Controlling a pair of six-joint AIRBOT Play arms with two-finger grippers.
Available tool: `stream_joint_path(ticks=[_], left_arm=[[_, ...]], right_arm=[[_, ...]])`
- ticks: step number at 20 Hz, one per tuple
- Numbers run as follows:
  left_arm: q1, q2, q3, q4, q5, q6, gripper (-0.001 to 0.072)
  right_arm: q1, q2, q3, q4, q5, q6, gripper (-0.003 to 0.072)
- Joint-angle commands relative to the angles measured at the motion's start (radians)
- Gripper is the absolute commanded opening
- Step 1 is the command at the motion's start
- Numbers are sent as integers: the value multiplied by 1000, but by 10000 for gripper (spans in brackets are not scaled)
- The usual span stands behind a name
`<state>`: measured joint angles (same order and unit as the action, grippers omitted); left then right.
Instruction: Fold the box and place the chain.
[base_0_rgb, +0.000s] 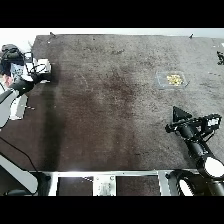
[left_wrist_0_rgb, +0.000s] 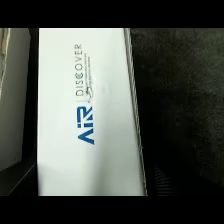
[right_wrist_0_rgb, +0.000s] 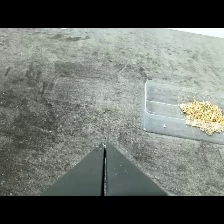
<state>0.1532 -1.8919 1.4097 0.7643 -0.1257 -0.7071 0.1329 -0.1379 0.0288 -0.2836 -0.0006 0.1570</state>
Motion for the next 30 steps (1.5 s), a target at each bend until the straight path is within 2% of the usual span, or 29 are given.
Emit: stream_joint_path(ticks=[1, 6, 7, 8, 9, 10, 12, 15, 17, 21, 23, 25, 28, 30], left_arm=[[1, 69, 6, 1, -19, 2, 671], [1, 287, 6, 4, -77, 1, 669], [1, 337, 6, 4, -113, 0, 532], [1, 383, 6, 4, -158, 2, 200], [1, 428, 6, 4, -200, 7, 10], [0, 469, 3, 3, -231, 6, 10], [-3, 572, -44, -27, -217, 7, 7], [-35, 769, -212, -31, -138, 66, 6], [-66, 920, -376, -35, -92, 71, 7], [-166, 1244, -765, -35, 72, 78, 6], [-216, 1400, -934, -35, 106, 78, 7], [-240, 1548, -1064, -35, 108, 75, 7], [-240, 1727, -1185, -36, 99, 43, 9], [-240, 1780, -1214, -35, 77, 43, 12]], right_arm=[[0, 1, 0, 0, 0, 0, 14], [0, 1, 0, 0, 0, 0, 14], [0, 1, 0, 0, 0, 0, 14], [0, 1, 0, 0, 0, 0, 14], [0, 1, 0, 0, 0, 0, 14], [0, 1, 0, 0, 0, 0, 14], [0, 1, 0, 0, 0, 0, 14], [0, 1, 0, 0, 0, 0, 14], [0, 1, 0, 0, 0, 0, 14], [0, 1, 0, 0, 0, 0, 14], [0, 1, 0, 0, 0, 0, 14], [0, 1, 0, 0, 0, 0, 14], [0, 1, 0, 0, 0, 0, 14], [0, 1, 0, 0, 0, 0, 14]])
